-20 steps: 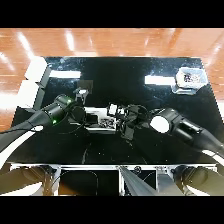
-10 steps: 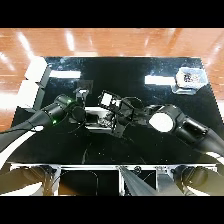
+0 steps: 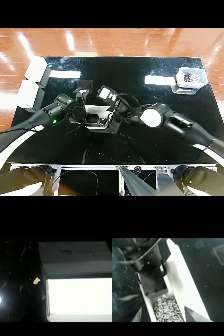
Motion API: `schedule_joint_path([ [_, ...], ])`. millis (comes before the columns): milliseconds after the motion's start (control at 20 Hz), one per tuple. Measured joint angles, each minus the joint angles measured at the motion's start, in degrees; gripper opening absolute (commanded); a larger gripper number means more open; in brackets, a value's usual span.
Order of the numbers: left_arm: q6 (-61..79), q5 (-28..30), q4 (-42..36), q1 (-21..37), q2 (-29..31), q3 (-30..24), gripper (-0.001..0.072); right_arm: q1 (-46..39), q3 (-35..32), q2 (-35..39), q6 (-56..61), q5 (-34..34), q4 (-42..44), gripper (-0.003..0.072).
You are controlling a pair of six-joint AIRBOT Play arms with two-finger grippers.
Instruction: Fold the box and place the chain.
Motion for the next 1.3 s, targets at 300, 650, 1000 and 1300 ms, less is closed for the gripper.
schedule_joint_path([
  [300, 0.0, 0.5, -0.3, -0.4, 0.0, 3.6, 0.0503, -10.1, 0.5, 10.2, 9.7, 13.1, -0.3, 0.063],
  [650, 1.6, 4.0, -1.6, -0.3, 0.1, 6.6, 0.0565, -24.0, 0.7, 13.3, 21.0, 25.7, -1.7, 0.0629],
  [1000, 13.2, 15.1, 0.5, 3.5, 7.8, 7.4, 0.0564, -27.4, 6.8, 6.3, 31.4, 26.4, -1.5, 0.0629],
  [1300, 17.6, 15.6, -1.9, 9.7, 18.4, -0.7, 0.0564, -25.3, 22.5, -8.2, 27.5, 27.7, -0.2, 0.0629],
])
